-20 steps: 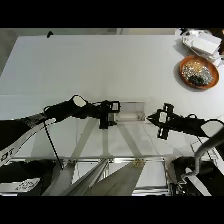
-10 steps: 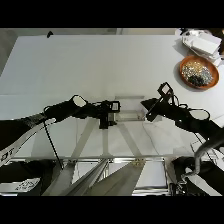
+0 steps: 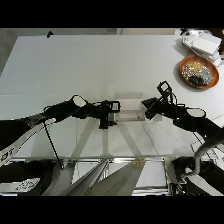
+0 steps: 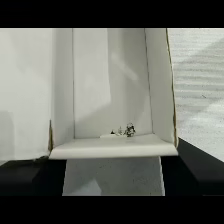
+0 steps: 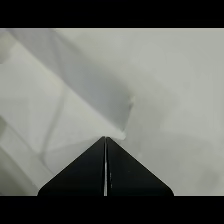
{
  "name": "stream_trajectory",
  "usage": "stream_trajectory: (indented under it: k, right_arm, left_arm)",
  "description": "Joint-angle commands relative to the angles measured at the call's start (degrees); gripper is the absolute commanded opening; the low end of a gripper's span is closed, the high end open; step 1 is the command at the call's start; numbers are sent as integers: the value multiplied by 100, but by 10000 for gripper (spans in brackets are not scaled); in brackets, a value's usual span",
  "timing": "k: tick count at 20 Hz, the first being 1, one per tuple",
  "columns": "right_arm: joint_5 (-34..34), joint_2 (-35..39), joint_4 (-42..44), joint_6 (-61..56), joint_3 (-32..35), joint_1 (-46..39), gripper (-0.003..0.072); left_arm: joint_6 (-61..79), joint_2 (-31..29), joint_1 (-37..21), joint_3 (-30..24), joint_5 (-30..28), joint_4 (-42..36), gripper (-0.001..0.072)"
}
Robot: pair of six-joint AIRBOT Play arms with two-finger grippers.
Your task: Fold the box and place the chain.
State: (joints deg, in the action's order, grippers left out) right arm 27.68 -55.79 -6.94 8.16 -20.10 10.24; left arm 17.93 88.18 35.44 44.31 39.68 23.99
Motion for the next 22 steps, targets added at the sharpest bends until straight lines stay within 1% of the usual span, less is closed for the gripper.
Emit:
stream_trajectory:
  k: [1, 3, 4, 5, 6, 7, 8, 10, 11, 12, 13, 14, 17, 19, 22]
  right_arm:
    - [162, 964, -999, -404, -26, -2, 7]
    - [579, 1755, -2640, -1141, -26, -2, 6]
    - [918, 2063, -3515, -1611, -24, -2, 6]
    - [1401, 2288, -4413, -2122, -24, 0, 6]
    - [1923, 2356, -5062, -2448, -24, 0, 6]
    - [2428, 2323, -5519, -2529, -22, 2, 5]
    - [2680, 2232, -5731, -2524, -22, 0, 6]
    - [2647, 1943, -5796, -2221, -20, 0, 9]
    - [2518, 1762, -5731, -1956, -22, 0, 66]
    - [2330, 1591, -5587, -1650, -22, 0, 238]
    - [2146, 1408, -5434, -1384, -22, 0, 334]
    - [2011, 1237, -5399, -1156, -22, 0, 345]
    - [1781, 796, -5407, -597, -22, 0, 333]
    - [1617, 551, -5281, -619, -22, 4, 267]
    - [1333, 363, -4874, -457, -26, 4, 264]
  left_arm:
    - [2, -4, 0, -2, 0, 2, 136]
    - [2, -4, 0, -2, -2, 2, 136]
    - [2, -4, 0, -2, 0, 2, 136]
    - [2, -7, 0, -2, 0, 2, 136]
    - [2, -4, 0, -2, -2, 2, 136]
    - [2, -4, 0, -2, -2, 2, 136]
    - [2, -7, 0, -2, 0, 2, 136]
    - [2, -4, 0, -2, -2, 2, 136]
    - [2, -4, 0, -2, -2, 2, 136]
    - [2, -4, 0, -2, 0, 2, 136]
    - [2, -4, 0, -2, -2, 2, 136]
    - [2, -4, 0, -2, 0, 2, 136]
    - [2, -4, 0, -2, 0, 2, 136]
    - [2, -4, 0, -2, 0, 2, 136]
    - [2, -4, 0, -2, 0, 2, 136]
